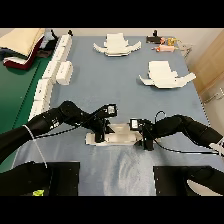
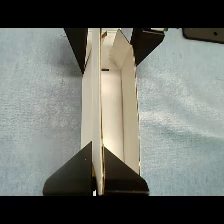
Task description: Fold the box.
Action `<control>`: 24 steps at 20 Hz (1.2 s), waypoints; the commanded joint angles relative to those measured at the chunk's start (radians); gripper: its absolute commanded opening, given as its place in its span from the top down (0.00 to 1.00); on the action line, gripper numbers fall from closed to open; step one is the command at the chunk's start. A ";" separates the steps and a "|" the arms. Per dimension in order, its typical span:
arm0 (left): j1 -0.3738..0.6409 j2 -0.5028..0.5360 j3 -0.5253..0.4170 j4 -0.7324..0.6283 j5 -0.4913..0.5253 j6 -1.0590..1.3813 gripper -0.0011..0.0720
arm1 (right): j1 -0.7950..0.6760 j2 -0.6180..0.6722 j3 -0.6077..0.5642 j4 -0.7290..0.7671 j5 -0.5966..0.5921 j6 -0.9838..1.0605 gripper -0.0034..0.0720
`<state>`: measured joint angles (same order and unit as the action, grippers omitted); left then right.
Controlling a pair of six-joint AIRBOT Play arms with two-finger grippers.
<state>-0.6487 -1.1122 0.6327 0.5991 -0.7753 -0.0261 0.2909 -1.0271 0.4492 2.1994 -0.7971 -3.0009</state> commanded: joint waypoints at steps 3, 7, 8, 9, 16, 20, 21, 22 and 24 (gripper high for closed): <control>0.005 0.000 0.001 0.014 -0.028 -0.082 0.96 | 0.000 0.000 0.000 0.000 0.000 0.000 0.34; 0.008 0.003 0.002 0.059 -0.033 -0.187 0.39 | 0.000 0.000 0.000 0.000 0.000 0.000 0.34; 0.008 0.008 0.002 0.073 -0.038 -0.208 0.39 | 0.000 0.000 0.000 0.000 0.000 0.000 0.34; 0.009 0.018 0.002 0.098 -0.039 -0.243 0.39 | 0.000 0.000 0.000 0.000 0.000 0.000 0.34; 0.008 0.225 0.002 0.584 -0.174 -0.844 0.45 | 0.000 0.000 0.000 0.000 0.000 0.000 0.34; 0.005 0.277 0.002 0.444 -0.342 -1.042 0.97 | 0.000 0.000 0.000 0.000 0.000 0.000 0.34; -0.003 0.273 0.000 0.301 -0.355 -1.039 0.97 | 0.000 0.000 0.000 0.000 0.000 0.000 0.34; -0.022 0.264 0.000 0.167 -0.322 -1.030 0.97 | 0.000 0.000 0.000 0.000 0.000 0.000 0.34; -0.054 0.237 0.000 0.053 -0.158 -1.027 0.97 | 0.000 0.000 0.000 0.000 0.000 0.000 0.34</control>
